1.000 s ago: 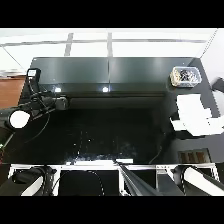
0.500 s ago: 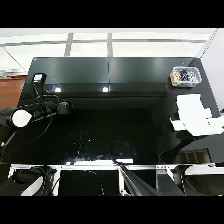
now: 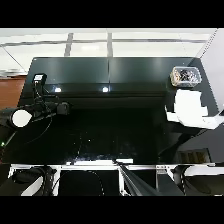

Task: Fold the box and place the chain.

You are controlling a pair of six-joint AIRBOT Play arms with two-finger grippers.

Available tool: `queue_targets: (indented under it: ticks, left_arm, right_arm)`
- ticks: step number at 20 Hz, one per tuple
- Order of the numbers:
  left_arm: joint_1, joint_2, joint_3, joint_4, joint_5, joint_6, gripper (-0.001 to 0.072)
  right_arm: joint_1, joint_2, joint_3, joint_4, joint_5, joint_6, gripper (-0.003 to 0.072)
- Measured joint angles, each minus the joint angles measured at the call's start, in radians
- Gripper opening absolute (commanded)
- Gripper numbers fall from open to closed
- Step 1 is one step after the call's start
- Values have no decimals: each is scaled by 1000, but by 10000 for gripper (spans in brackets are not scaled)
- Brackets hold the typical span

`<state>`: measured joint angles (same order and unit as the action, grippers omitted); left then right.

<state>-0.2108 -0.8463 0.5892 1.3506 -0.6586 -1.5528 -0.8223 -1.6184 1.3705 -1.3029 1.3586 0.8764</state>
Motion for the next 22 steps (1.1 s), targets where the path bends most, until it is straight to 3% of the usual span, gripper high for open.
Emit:
queue_targets:
  ticks: [7, 10, 14, 18, 22]
  left_arm:
    - [0, 0, 0, -1, 1, 0, 706]
    - [0, -2, 0, -25, 1, 0, 706]
    - [1, -37, 5, -138, -5, 39, 691]
    - [42, -188, 93, -382, -108, 201, 691]
    - [102, -439, 236, -692, -280, 407, 692]
  right_arm:
    - [149, 275, -190, 268, 0, -10, 15]
    - [254, 420, -359, 434, -53, -10, 15]
    - [467, 573, -644, 695, -240, -37, 16]
    - [729, 632, -849, 859, -479, -66, 15]
    - [941, 647, -924, 912, -644, -77, 15]
